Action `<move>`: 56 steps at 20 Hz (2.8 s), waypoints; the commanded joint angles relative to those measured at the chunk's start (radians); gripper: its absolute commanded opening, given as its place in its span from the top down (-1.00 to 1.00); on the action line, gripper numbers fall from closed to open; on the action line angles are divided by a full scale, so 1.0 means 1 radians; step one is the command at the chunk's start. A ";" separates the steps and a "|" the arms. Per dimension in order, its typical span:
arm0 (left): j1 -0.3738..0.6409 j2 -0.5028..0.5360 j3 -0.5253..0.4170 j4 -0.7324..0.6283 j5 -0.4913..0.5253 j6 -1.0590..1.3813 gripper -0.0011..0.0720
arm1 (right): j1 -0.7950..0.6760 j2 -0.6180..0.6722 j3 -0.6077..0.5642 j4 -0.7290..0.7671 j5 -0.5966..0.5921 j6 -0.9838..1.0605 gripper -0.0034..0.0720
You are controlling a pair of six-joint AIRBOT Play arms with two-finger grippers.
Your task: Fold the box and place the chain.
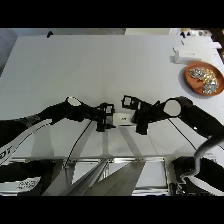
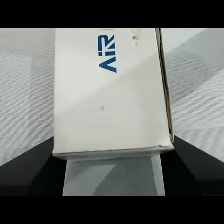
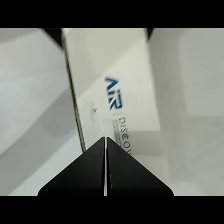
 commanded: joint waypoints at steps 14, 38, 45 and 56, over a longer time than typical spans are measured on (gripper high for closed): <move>0.000 0.001 0.000 0.003 -0.006 0.002 0.28 | -0.550 0.269 -0.016 -0.469 0.367 0.857 0.85; 0.004 0.009 0.000 -0.003 -0.021 -0.021 0.98 | -0.679 0.270 -0.021 -0.468 0.422 0.863 0.85; 0.114 0.323 0.000 0.089 -0.019 -0.327 0.96 | -0.679 0.270 -0.021 -0.468 0.422 0.863 0.85; 0.722 0.866 0.000 0.528 0.005 -1.067 0.96 | -0.679 0.269 -0.021 -0.468 0.422 0.863 0.85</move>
